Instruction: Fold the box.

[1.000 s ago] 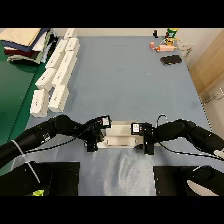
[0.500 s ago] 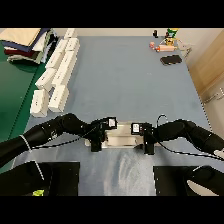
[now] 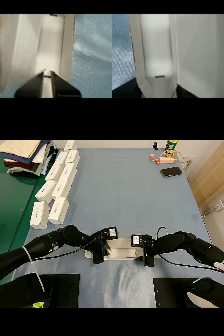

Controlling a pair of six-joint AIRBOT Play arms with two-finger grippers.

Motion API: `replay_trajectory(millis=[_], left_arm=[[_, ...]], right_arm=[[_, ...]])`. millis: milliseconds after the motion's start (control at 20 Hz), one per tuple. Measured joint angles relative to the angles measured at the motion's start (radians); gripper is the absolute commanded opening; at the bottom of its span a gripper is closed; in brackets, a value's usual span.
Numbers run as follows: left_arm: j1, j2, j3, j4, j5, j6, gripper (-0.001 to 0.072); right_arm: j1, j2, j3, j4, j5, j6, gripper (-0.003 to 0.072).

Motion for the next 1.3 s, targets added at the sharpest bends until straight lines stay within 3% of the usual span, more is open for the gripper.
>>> replay_trajectory(millis=[450, 550, 900, 1150, 1300], left_arm=[[0.000, -0.003, 0.000, -0.008, 0.014, -0.032, 0.0505], [0.000, 0.005, 0.000, 0.004, 0.019, -0.060, 0.0017], [0.002, 0.106, 0.000, 0.172, -0.021, -0.269, 0.0014], [0.037, 0.249, 0.000, 0.386, -0.097, -0.649, 0.0013], [0.143, 0.327, 0.000, 0.531, -0.180, -0.977, 0.0013]], right_arm=[[0.000, 0.000, 0.000, -0.001, 0.000, -0.001, 0.0459], [0.000, 0.000, 0.000, -0.001, 0.000, -0.001, 0.0460], [0.000, 0.000, 0.000, -0.001, 0.000, -0.002, 0.0460], [0.000, 0.000, 0.000, 0.000, 0.000, -0.002, 0.0459], [0.000, 0.000, 0.000, 0.000, 0.000, -0.002, 0.0459]])
